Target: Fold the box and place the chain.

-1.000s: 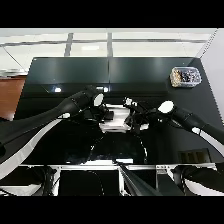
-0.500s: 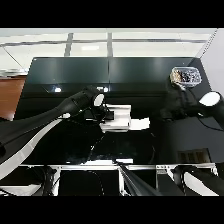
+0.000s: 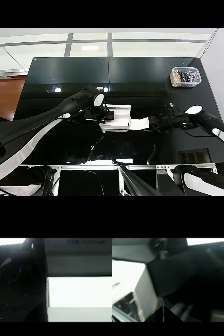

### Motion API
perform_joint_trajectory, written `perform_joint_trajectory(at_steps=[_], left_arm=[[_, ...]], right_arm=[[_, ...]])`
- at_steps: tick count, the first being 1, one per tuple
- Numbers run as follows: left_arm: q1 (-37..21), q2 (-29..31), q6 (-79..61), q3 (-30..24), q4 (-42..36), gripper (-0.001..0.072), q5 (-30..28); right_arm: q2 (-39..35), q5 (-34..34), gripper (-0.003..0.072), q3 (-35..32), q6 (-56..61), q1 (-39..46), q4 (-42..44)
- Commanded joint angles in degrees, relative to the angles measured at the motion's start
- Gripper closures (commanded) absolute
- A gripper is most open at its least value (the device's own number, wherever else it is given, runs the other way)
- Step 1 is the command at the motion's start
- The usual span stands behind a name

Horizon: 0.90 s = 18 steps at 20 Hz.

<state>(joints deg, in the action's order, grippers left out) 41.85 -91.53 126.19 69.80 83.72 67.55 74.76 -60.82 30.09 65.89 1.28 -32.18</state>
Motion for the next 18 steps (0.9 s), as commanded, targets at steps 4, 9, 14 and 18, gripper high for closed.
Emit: perform_joint_trajectory(at_steps=[4, 9, 14, 18], left_arm=[[-0.07, 0.02, -0.04, 0.02, -0.02, 0.0684, 0.15], [-0.04, 0.02, -0.02, 0.02, -0.04, 0.0683, 0.15], [-0.04, 0.02, -0.02, 0.02, -0.04, 0.0684, 0.13], [-0.04, 0.02, -0.02, 0.02, -0.04, 0.0684, 0.11]], right_arm=[[2.95, -4.39, 0.0651, 6.67, -9.57, -4.17, 7.98], [2.95, -11.08, 0.0177, 9.16, -9.57, -4.57, 7.89], [2.95, -9.55, 0.0179, 10.36, -9.29, -7.5, 8.0], [2.95, -6.27, 0.0206, 12.57, -6.43, -11.04, 7.04]])
